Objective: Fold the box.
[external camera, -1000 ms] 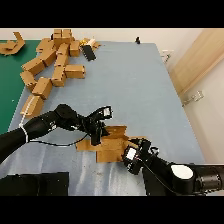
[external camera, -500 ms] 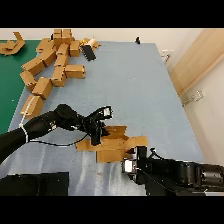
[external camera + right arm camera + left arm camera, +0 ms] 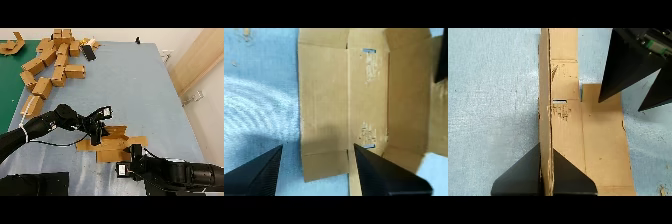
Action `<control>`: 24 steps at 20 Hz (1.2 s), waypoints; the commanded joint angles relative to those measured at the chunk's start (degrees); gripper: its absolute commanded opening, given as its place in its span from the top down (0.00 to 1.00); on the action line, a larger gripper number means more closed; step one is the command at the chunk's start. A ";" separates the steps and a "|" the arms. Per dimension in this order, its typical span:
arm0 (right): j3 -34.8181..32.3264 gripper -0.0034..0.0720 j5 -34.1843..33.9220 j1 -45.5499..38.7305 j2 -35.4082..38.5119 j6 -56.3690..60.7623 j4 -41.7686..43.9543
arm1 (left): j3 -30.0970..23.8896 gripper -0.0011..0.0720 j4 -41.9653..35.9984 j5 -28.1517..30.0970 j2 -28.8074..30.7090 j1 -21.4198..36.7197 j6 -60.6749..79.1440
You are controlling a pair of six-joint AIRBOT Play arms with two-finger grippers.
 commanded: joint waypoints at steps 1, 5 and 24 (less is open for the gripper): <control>0.11 0.00 0.26 -0.02 -0.46 2.29 -4.61 | -0.02 0.97 0.00 0.00 -0.02 0.00 0.00; 0.11 0.00 0.28 -0.02 -0.48 2.29 -4.70 | -0.02 0.97 0.00 0.02 -0.04 0.00 0.00; 0.11 0.00 2.51 -0.02 -5.11 12.87 -12.81 | -0.02 0.97 0.00 0.02 -0.04 0.00 0.00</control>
